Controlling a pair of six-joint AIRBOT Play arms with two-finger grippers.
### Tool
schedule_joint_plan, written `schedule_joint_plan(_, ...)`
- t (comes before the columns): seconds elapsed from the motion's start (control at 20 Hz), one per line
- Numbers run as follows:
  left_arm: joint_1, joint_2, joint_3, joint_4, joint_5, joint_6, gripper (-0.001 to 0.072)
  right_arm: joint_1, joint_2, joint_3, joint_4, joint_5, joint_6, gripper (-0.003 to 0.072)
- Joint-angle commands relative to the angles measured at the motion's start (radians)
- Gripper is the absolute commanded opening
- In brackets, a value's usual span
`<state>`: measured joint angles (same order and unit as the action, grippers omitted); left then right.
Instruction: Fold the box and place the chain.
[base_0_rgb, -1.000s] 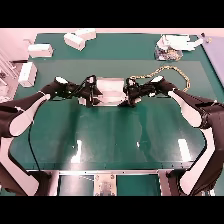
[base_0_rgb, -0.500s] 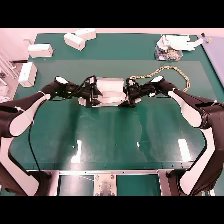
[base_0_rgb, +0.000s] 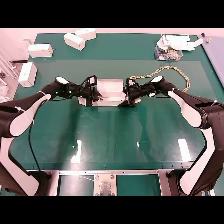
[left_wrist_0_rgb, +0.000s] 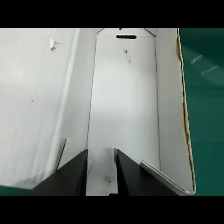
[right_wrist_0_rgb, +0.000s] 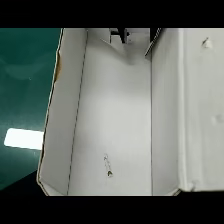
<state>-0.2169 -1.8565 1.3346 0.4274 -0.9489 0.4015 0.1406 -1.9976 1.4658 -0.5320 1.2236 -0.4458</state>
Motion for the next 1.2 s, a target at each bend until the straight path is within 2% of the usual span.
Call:
schedule_joint_plan(0.0, 0.006, 0.000, 0.000, 0.023, 0.009, 0.010, 0.0223, 0.000, 0.000, 0.000, 0.000, 0.001, 0.000, 0.0591)
schedule_joint_plan(0.05, 0.013, 0.000, 0.000, 0.024, -0.005, 0.032, 0.0075, 0.000, 0.000, 0.000, 0.000, 0.001, 0.000, 0.0591)
schedule_joint_plan(0.1, 0.024, 0.000, 0.000, 0.020, -0.018, 0.052, 0.0050, 0.000, 0.000, 0.000, 0.000, 0.001, 0.000, 0.0591)
schedule_joint_plan(0.2, 0.052, 0.000, 0.000, 0.017, -0.023, 0.040, 0.0048, 0.000, 0.000, 0.000, 0.000, 0.001, 0.000, 0.0591)
schedule_joint_plan(0.25, 0.067, 0.003, 0.000, 0.014, -0.033, 0.042, 0.0019, 0.000, 0.000, 0.000, 0.000, 0.001, 0.000, 0.0591)
schedule_joint_plan(0.6, 0.111, 0.019, 0.001, -0.034, -0.011, 0.042, 0.0016, 0.000, 0.000, 0.000, 0.000, 0.001, 0.000, 0.0591)
schedule_joint_plan(0.75, 0.135, 0.061, 0.001, -0.088, 0.003, 0.029, 0.0015, 0.000, 0.000, 0.000, 0.000, 0.001, 0.000, 0.0591)
schedule_joint_plan(0.85, 0.163, 0.124, 0.000, -0.068, 0.021, -0.193, 0.0014, 0.000, 0.000, 0.000, 0.000, 0.001, 0.000, 0.0591)
schedule_joint_plan(1.0, 0.231, 0.193, 0.001, -0.006, -0.016, -0.609, 0.0015, 0.000, 0.000, 0.000, 0.000, 0.001, 0.000, 0.0591)
schedule_joint_plan(1.15, 0.285, 0.199, 0.000, 0.129, -0.131, -0.916, 0.0016, 0.000, 0.000, 0.000, 0.000, 0.001, 0.000, 0.0591)
